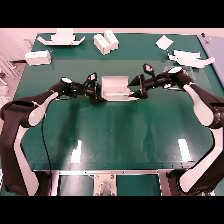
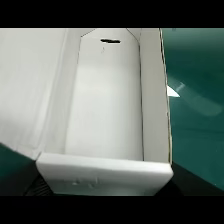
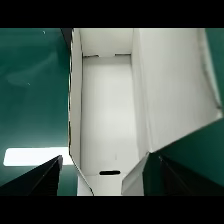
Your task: Fold the box and place the chain.
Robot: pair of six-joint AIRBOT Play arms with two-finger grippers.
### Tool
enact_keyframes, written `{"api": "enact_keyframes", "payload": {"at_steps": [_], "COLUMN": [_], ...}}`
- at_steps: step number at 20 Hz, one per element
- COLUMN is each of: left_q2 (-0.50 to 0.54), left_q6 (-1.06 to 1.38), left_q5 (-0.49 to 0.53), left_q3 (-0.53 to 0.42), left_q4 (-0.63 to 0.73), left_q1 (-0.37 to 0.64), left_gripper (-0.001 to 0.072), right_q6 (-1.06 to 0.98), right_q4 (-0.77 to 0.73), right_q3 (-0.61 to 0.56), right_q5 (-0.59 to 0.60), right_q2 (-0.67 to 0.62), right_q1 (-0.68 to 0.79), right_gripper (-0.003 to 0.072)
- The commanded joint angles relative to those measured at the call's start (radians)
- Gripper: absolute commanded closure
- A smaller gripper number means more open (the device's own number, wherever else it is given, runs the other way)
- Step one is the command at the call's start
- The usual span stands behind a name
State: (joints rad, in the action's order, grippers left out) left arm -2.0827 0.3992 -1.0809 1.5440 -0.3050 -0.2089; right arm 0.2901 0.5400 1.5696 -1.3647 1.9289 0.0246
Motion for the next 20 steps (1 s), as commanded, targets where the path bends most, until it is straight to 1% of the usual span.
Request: {"api": "enact_keyframes", "payload": {"at_steps": [1,2,3,4,5,6,8,12,13,16,20], "left_q2": [0.001,0.001,0.001,0.001,0.001,0.001,0.001,0.001,0.001,0.001,0.001], "left_q6": [0.002,0.002,0.002,0.002,0.002,0.002,0.002,0.002,0.002,0.002,0.002], "left_q5": [-0.001,-0.001,-0.001,-0.001,-0.001,-0.001,-0.002,-0.002,-0.002,-0.003,-0.004], "left_q3": [0.000,0.000,0.000,0.000,0.000,0.000,0.000,0.000,0.000,0.000,0.000], "left_q4": [-0.002,-0.002,-0.002,-0.002,-0.002,-0.002,-0.002,-0.002,-0.002,-0.002,-0.002], "left_q1": [0.001,0.001,0.001,0.001,0.001,0.001,0.001,0.001,0.001,0.001,0.001], "left_gripper": [0.0077,0.0077,0.0077,0.0078,0.0077,0.0077,0.0077,0.0077,0.0077,0.0077,0.0077], "right_q6": [-0.088,-0.157,-0.259,-0.330,-0.364,-0.369,-0.359,-0.298,-0.278,-0.279,-0.283], "right_q4": [0.016,0.015,0.014,0.011,0.008,-0.011,-0.057,-0.079,-0.086,-0.088,-0.122], "right_q3": [0.000,0.000,0.000,0.000,0.000,-0.001,0.000,0.000,0.004,0.065,0.193], "right_q5": [0.001,-0.007,-0.034,-0.061,-0.074,-0.071,-0.028,0.117,0.133,0.139,0.143], "right_q2": [-0.105,-0.135,-0.163,-0.180,-0.185,-0.182,-0.169,-0.120,-0.101,-0.026,0.065], "right_q1": [0.027,0.027,0.021,0.012,0.001,-0.013,-0.045,-0.103,-0.109,-0.110,-0.106], "right_gripper": [-0.0026,-0.0025,0.0072,0.0470,0.0654,0.0675,0.0676,0.0678,0.0678,0.0678,0.0679]}}
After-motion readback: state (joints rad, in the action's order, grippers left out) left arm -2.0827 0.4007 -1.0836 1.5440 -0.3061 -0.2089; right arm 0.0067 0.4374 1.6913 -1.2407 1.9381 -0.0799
